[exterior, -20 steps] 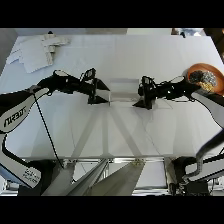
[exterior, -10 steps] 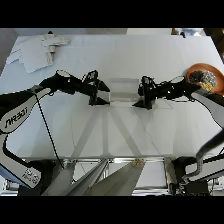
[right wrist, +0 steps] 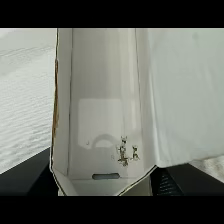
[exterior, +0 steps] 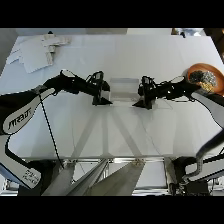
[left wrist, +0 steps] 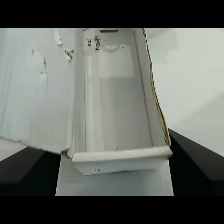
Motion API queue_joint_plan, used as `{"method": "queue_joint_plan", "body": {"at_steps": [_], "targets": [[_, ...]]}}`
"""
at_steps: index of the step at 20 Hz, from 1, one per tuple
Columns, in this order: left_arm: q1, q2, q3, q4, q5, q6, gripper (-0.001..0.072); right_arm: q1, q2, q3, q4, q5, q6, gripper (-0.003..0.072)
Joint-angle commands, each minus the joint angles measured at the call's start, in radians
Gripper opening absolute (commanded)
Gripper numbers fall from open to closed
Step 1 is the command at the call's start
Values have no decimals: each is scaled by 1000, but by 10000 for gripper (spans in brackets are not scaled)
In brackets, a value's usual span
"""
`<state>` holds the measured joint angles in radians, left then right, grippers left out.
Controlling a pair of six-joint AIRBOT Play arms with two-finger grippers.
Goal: Fold the box and place the chain.
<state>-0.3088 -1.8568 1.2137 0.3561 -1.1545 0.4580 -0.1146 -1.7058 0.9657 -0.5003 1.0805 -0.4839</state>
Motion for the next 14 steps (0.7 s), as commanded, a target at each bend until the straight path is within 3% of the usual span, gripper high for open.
{"method": "queue_joint_plan", "body": {"at_steps": [1, 4, 14], "targets": [[-17, -17, 34, 14, 21, -66, 694, 0, 1, 0, 0, 1, 0, 507], [-19, -48, 87, 42, 22, -172, 693, 0, 1, 0, 0, 1, 0, 507], [-61, -47, 98, 195, 16, -179, 694, 0, 1, 0, 0, 1, 0, 507]]}}
